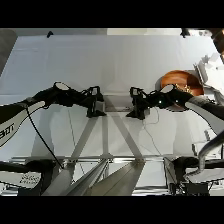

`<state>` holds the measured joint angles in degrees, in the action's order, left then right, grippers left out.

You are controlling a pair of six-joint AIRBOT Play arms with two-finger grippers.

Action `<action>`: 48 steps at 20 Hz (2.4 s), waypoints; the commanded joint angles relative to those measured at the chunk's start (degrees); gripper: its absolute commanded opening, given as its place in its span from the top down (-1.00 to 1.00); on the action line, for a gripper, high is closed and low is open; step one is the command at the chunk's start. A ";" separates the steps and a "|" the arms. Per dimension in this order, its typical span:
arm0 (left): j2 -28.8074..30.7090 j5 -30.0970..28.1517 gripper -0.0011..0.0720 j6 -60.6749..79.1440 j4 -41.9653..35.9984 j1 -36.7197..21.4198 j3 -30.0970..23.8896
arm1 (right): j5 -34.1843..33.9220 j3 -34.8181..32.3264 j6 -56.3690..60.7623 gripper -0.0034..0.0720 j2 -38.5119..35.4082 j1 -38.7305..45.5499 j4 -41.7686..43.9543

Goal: Fold the box and place the chain.

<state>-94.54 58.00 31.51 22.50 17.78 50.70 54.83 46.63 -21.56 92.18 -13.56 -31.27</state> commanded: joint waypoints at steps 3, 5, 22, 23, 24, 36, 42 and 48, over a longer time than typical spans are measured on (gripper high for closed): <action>0.11 -2.38 -0.93 -1.33 1.55 1.25 0.02 | 0.04 0.04 0.07 -0.16 -0.04 0.00 0.00; 0.15 -4.72 -0.93 -2.86 1.60 1.97 0.02 | 0.04 0.04 0.07 -0.16 -0.04 0.00 0.00; 0.20 -5.31 0.27 -3.43 1.97 2.32 0.02 | 0.04 0.04 0.07 -0.16 -0.04 0.00 0.00; 0.20 -5.31 0.27 -3.43 1.97 2.32 0.02 | 0.04 0.04 0.07 -0.16 -0.04 0.00 0.00; 0.20 -5.31 0.27 -3.43 1.97 2.32 0.02 | 0.04 0.04 0.07 -0.16 -0.04 0.00 0.00; 0.20 -5.31 0.27 -3.43 1.97 2.32 0.02 | 0.07 0.04 0.07 -0.16 -0.04 0.00 0.00; 0.20 -5.31 0.27 -3.43 1.97 2.32 0.02 | 0.13 0.04 0.66 -0.16 -0.04 0.00 0.04; 0.20 -5.31 0.27 -3.43 1.97 2.32 0.02 | -1.51 0.04 1.31 -0.97 -1.81 0.00 -1.01</action>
<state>-94.32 52.58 28.08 24.45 20.08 50.70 54.08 46.61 -20.95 91.42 -13.61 -31.73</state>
